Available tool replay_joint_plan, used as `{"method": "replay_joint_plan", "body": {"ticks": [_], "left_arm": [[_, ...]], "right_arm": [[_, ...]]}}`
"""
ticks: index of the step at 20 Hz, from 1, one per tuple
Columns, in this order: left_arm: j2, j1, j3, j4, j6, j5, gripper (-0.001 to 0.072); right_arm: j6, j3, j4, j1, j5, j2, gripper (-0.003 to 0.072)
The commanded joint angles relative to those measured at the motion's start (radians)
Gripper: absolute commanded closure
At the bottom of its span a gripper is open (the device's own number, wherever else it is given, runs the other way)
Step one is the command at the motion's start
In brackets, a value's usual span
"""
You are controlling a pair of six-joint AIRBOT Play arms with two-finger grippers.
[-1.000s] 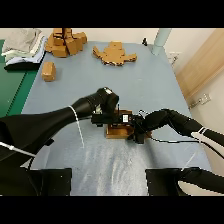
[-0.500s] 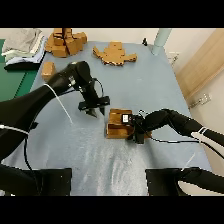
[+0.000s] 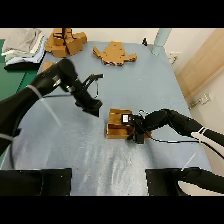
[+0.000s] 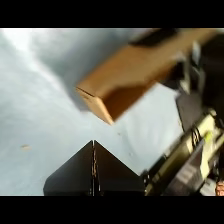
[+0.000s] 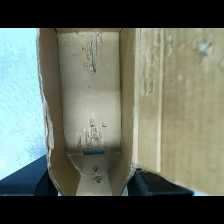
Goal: Fold the box.
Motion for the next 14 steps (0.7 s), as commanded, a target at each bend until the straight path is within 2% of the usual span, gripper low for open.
{"method": "replay_joint_plan", "body": {"ticks": [1, 3, 5, 7, 8, 9, 10, 12, 14], "left_arm": [[0.183, 0.045, -0.306, -0.169, 0.396, 0.062, 0.0695], [0.241, 0.052, -0.440, -0.168, 0.593, 0.129, 0.0695], [0.243, 0.030, -0.487, -0.168, 0.787, 0.235, 0.0694], [0.235, -0.015, -0.494, -0.168, 0.856, 0.414, 0.0691], [0.231, -0.038, -0.495, -0.169, 0.879, 0.473, 0.0485], [0.223, -0.049, -0.496, -0.174, 0.940, 0.500, 0.0178], [0.208, -0.049, -0.498, -0.190, 1.049, 0.506, 0.0022], [0.167, -0.039, -0.510, -0.263, 1.301, 0.508, 0.0022], [0.104, -0.043, -0.512, -0.372, 1.450, 0.519, 0.0022]], "right_arm": [[0.000, 0.000, 0.000, 0.001, 0.000, 0.000, 0.0178], [0.000, 0.000, 0.000, 0.001, 0.000, 0.000, 0.0178], [0.000, 0.000, 0.000, 0.001, 0.000, 0.000, 0.0178], [0.000, 0.000, 0.000, 0.001, 0.000, 0.000, 0.0178], [0.000, 0.000, -0.002, 0.001, 0.000, 0.000, 0.0178], [0.000, 0.000, -0.002, 0.001, 0.000, 0.000, 0.0178], [0.000, 0.000, -0.002, 0.001, 0.000, 0.000, 0.0178], [0.000, 0.000, -0.002, 0.001, 0.000, 0.000, 0.0178], [0.000, 0.000, -0.002, 0.001, 0.000, 0.000, 0.0178]]}}
